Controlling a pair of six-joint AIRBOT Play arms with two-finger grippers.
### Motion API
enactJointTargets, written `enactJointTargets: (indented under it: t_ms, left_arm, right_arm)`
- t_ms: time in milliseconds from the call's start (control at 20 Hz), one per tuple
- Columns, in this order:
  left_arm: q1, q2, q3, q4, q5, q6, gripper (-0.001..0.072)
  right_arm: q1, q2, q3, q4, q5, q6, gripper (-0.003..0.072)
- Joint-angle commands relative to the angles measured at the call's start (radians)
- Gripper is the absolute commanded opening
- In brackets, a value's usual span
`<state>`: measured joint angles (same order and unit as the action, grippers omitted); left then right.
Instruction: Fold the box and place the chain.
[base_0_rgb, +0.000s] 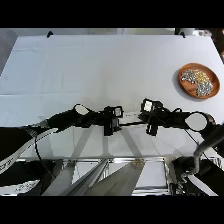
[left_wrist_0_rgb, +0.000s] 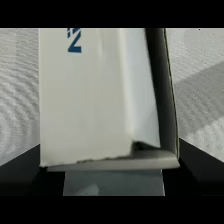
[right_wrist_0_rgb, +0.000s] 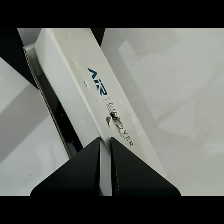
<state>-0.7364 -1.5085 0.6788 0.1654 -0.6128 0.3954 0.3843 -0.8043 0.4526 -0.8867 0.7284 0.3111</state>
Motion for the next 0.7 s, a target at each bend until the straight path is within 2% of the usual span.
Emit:
enactJointTargets:
  t_ms: [0,300,500,650]
  left_arm:
    - [-0.001,0.001,0.001,0.0,0.002,0.001,0.0136]
    - [-0.001,0.001,0.001,0.0,0.002,0.001,0.0136]
    - [-0.001,0.001,0.001,0.0,0.002,0.001,0.0136]
    - [-0.001,0.001,0.001,0.0,0.002,0.001,0.0136]
  right_arm:
    - [0.001,-0.011,-0.011,0.02,-0.011,0.003,0.0041]
    - [0.001,-0.011,-0.037,0.017,0.027,0.003,0.0042]
    - [0.001,-0.01,-0.037,-0.044,0.121,0.003,0.0041]
    - [0.001,-0.011,-0.037,-0.062,0.146,0.003,0.0041]
